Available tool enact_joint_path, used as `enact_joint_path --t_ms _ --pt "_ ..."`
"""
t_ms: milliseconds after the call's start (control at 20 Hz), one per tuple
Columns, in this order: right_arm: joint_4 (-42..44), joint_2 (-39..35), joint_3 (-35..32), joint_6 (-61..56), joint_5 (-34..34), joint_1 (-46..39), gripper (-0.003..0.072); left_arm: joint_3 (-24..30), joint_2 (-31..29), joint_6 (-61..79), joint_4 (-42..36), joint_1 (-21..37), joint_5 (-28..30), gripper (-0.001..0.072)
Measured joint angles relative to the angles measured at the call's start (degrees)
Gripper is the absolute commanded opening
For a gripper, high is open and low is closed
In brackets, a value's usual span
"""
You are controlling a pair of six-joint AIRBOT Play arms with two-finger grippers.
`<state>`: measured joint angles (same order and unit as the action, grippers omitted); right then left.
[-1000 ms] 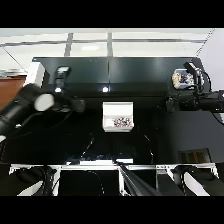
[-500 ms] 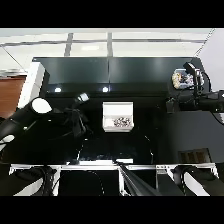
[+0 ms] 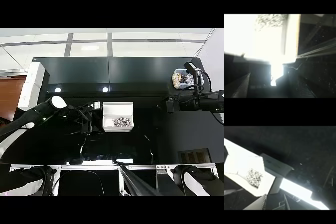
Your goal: Fold the box and place the chain.
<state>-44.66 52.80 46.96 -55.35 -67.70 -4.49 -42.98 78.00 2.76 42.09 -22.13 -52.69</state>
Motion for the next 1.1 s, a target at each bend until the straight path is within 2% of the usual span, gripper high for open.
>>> enact_joint_path --t_ms 500,1100 --pt "0.0 0.0 0.0 0.0 1.5 0.0 0.0269 -1.0 3.8 3.3 -4.7 -0.6 2.6 0.0719" --pt "0.0 0.0 0.0 0.0 2.3 0.0 0.0269 -2.6 5.1 5.3 -6.1 -1.0 2.2 0.0719"
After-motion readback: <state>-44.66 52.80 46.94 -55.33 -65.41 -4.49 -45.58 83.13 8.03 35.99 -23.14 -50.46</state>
